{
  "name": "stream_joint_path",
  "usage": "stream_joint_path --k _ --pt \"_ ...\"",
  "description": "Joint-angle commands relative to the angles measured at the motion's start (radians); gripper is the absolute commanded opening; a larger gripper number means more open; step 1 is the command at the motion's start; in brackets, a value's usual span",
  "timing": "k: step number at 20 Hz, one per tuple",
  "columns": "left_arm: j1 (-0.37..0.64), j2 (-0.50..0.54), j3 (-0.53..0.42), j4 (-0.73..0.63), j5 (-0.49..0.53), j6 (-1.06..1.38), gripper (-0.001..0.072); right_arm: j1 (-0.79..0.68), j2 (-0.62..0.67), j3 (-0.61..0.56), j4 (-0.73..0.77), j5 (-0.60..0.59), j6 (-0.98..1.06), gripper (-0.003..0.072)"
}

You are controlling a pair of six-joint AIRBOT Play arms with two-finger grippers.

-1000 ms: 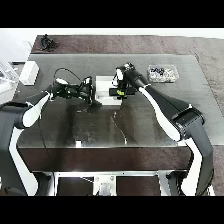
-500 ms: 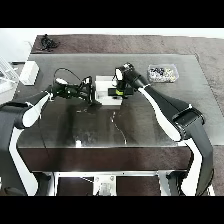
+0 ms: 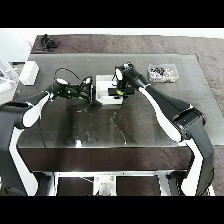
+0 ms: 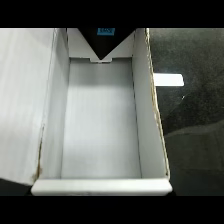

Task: Fold the box and place the chain.

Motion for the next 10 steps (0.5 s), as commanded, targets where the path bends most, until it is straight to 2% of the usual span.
stream_joint_path --k 1,2,3,5,10 --pt "0.000 0.000 0.000 0.002 -0.003 0.001 0.0308 0.000 0.000 0.000 -0.028 0.036 0.000 0.0280" --pt "0.000 0.000 0.000 0.002 -0.003 0.000 0.0309 0.000 0.000 -0.001 -0.026 0.035 0.000 0.0209" --pt "0.000 0.000 0.000 0.002 -0.003 0.000 0.0309 0.000 -0.001 -0.002 -0.023 0.035 0.000 0.0191" --pt "0.000 0.000 0.000 0.002 -0.003 0.001 0.0309 0.002 -0.002 -0.008 -0.013 0.034 0.000 0.0012" --pt "0.000 0.000 0.000 0.002 -0.003 0.000 0.0309 0.018 -0.002 -0.005 -0.025 0.000 0.000 0.0005"
